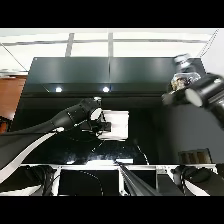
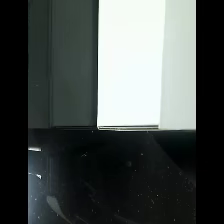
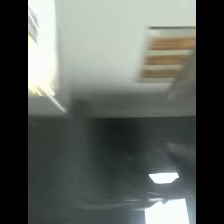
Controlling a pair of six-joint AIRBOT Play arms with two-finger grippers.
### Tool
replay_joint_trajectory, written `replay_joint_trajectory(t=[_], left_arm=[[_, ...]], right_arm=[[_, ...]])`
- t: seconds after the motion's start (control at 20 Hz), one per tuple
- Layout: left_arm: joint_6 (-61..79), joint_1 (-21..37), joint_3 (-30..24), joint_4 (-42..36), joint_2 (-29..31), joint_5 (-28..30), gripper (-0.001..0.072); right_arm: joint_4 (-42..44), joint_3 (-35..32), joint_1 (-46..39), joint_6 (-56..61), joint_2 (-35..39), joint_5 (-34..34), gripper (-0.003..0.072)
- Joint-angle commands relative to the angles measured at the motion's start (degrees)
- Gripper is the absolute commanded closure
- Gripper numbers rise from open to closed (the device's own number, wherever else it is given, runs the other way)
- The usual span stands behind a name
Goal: Fold the box and place the chain.
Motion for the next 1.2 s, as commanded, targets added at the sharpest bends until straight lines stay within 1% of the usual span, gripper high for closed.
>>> replay_joint_trajectory(t=[0.0, 0.1, 0.15, 0.2, 0.25, 0.35, 0.45, 0.5, 0.55, 0.7, 0.85, 1.15], left_arm=[[0.0, 0.0, 0.0, 0.0, 0.0, -0.1, 0.0678], [0.0, 0.0, 0.0, 0.2, 0.0, 0.0, 0.0678], [0.0, 0.0, 0.0, 0.3, 0.0, 0.0, 0.0678], [0.0, 0.0, 0.0, 0.3, 0.0, 0.0, 0.0677], [0.0, 0.0, 0.0, 0.2, 0.0, 0.0, 0.0678], [0.0, 0.0, 0.0, 0.2, 0.0, -0.2, 0.0678], [0.0, 0.0, 0.0, 0.2, 0.0, -0.3, 0.0678], [0.0, 0.0, 0.0, 0.2, 0.0, -0.3, 0.0677], [0.0, 0.0, 0.0, 0.2, 0.0, -0.3, 0.0678], [0.0, 0.0, 0.0, 0.2, 0.0, -0.5, 0.0677], [0.0, 0.0, 0.0, 0.2, 0.0, -0.3, 0.0677], [0.0, 0.0, 0.0, 0.2, 0.0, -0.2, 0.0678]], right_arm=[[-1.8, -1.8, -15.8, 5.3, -1.0, -22.3, -0.0019], [7.8, -1.2, -22.6, 4.6, -5.7, -32.8, -0.0025], [12.0, 0.2, -25.0, 4.6, -8.5, -35.5, -0.0024], [16.6, 3.5, -27.4, 4.5, -12.6, -34.5, -0.0023], [20.7, 7.7, -29.4, 4.5, -17.0, -30.4, -0.0022], [30.8, 17.8, -33.4, 4.6, -26.9, -18.8, -0.0023], [39.5, 25.6, -36.3, 5.7, -34.3, -11.0, -0.0001], [41.6, 28.2, -37.1, 7.3, -36.8, -9.0, 0.0075], [42.4, 30.1, -37.6, 8.7, -38.8, -8.0, 0.0101], [42.7, 32.1, -37.7, 10.5, -41.8, -8.1, 0.0101], [45.8, 32.1, -37.7, 11.5, -43.4, -8.2, 0.0101], [46.4, 32.1, -37.2, 11.5, -46.3, -8.3, 0.0101]])
